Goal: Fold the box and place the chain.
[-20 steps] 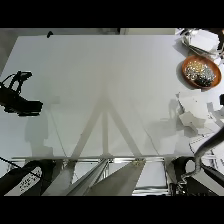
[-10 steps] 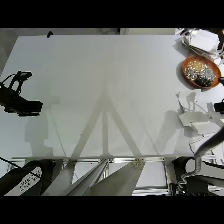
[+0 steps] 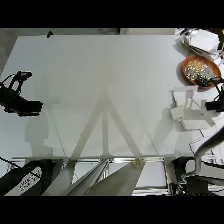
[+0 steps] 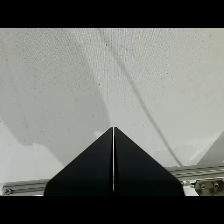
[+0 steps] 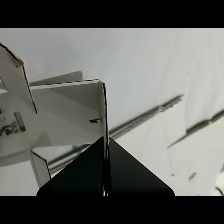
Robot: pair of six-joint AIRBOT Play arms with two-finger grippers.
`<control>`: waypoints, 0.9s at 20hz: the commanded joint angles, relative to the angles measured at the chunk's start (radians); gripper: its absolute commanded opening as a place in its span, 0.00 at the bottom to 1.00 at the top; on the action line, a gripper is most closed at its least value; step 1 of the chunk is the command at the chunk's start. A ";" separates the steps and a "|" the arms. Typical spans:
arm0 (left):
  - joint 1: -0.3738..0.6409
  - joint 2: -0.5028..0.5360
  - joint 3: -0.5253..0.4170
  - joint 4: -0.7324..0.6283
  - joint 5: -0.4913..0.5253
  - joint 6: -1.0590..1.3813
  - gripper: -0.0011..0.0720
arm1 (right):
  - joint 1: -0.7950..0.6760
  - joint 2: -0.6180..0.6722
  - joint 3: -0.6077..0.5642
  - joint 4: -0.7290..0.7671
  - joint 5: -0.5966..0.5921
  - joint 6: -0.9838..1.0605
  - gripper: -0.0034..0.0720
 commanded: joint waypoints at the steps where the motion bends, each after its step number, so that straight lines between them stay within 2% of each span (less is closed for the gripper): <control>1: 0.001 0.000 0.000 0.000 0.000 0.000 0.03 | 0.113 0.122 -0.003 0.263 -0.006 -0.086 0.06; 5: 0.001 0.000 0.000 0.000 0.000 0.000 0.03 | 0.306 0.278 -0.076 0.527 -0.064 -0.104 0.06; 8: 0.001 0.000 0.000 0.000 0.001 0.001 0.03 | 0.499 0.372 -0.189 0.625 -0.164 -0.064 0.06; 13: 0.001 0.000 0.000 0.000 0.038 0.035 0.03 | 0.763 0.444 -0.327 0.618 -0.396 0.161 0.06; 15: 0.001 0.000 -0.001 -0.002 0.098 0.033 0.03 | 0.830 0.444 -0.361 0.617 -0.471 0.241 0.06; 18: 0.000 -0.004 -0.004 -0.147 0.183 0.105 0.03 | 0.889 0.444 -0.376 0.613 -0.500 0.274 0.06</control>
